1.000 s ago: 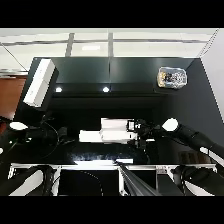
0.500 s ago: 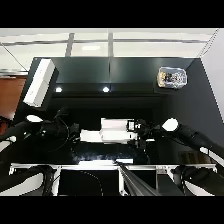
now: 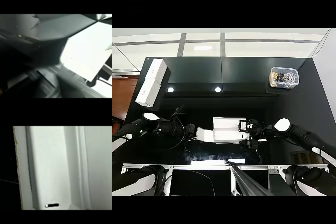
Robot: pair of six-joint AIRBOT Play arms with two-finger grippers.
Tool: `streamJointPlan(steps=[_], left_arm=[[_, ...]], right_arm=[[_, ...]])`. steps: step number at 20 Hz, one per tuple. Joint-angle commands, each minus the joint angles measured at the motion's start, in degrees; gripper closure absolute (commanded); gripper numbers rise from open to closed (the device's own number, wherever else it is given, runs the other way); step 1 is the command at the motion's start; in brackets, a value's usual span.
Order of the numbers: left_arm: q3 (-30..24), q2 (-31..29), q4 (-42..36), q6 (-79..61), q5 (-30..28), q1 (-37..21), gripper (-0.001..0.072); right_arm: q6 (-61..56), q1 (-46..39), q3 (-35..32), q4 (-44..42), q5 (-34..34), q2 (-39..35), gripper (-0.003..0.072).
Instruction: Fold the box and place the chain.
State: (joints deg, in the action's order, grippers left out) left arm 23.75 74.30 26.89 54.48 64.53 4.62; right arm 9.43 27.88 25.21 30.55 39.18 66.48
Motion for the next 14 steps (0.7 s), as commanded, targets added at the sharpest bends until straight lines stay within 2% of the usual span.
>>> streamJointPlan(steps=[1,5,8,14], left_arm=[[0.6,0.0,0.8,-0.3,0.8,0.3,0.0002],[4.3,-0.9,1.8,0.4,4.9,0.3,0.0002],[6.6,-3.2,2.8,3.1,4.1,1.5,0.0002],[8.8,-8.8,2.9,11.9,-0.7,9.6,0.0002]], right_arm=[[0.0,0.0,0.0,0.0,0.0,0.0,0.0273],[0.0,0.0,0.0,0.0,0.0,0.0,0.0273],[0.0,0.0,0.0,0.0,0.0,0.0,0.0273],[0.0,0.0,0.0,0.0,0.0,0.0,0.0274]])
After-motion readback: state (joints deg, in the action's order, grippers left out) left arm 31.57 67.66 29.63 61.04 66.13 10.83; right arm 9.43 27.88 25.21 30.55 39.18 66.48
